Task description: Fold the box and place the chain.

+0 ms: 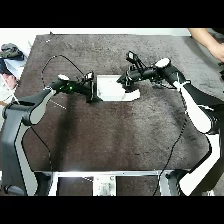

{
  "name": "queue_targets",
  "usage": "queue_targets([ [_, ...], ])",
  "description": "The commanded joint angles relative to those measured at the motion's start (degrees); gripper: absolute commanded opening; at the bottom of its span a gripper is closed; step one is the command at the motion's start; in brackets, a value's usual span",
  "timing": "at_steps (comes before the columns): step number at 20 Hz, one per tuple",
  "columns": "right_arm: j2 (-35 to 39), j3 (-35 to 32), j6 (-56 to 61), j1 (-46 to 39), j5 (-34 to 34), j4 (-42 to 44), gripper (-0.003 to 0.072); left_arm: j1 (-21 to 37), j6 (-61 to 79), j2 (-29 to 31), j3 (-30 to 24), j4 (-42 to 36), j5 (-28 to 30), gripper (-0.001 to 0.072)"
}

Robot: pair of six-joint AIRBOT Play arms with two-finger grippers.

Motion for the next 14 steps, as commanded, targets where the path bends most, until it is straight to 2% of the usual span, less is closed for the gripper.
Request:
queue_targets([
  [1,-0.52,0.02,0.04,0.44,-11.08,-0.11,0.0011,0.00,0.02,-0.02,0.02,0.02,0.02,0.0515],
  [4,-2.12,0.00,0.04,0.44,-12.02,-2.99,0.0011,0.00,0.02,-0.02,0.02,0.02,0.02,0.0515],
  [8,-4.87,0.00,-0.24,0.44,-8.11,-3.15,0.0011,0.00,0.00,-0.02,0.02,0.02,0.00,0.0514],
  [14,-5.55,0.00,-0.39,0.44,-8.31,-4.22,0.0011,0.00,0.00,-0.02,0.02,0.02,0.02,0.0514],
])
